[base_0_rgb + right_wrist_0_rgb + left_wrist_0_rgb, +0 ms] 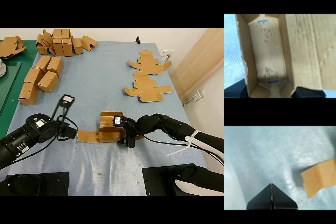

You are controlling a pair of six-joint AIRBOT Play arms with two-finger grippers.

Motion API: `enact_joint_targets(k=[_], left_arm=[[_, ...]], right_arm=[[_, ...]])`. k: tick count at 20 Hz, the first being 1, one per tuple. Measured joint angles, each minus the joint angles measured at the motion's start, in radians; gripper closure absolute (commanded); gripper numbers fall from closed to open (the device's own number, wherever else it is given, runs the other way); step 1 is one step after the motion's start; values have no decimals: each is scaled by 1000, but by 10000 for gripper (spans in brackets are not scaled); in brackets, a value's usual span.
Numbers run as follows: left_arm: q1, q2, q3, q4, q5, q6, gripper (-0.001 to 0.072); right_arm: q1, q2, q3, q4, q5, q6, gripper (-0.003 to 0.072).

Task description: Fold the box.

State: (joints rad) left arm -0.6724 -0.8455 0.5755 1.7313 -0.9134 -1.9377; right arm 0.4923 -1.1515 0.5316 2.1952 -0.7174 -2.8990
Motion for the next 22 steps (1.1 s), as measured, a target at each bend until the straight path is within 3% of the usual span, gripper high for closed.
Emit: enact_joint_targets(k=[2,8,22], left_arm=[[42,7,-32,-113,6,-57,700],[85,-43,-71,-422,170,-53,700],[91,-107,-127,-672,300,21,700]], right_arm=[[0,0,0,0,0,0,88],[0,0,0,6,0,0,89],[0,0,0,11,-1,0,89]])
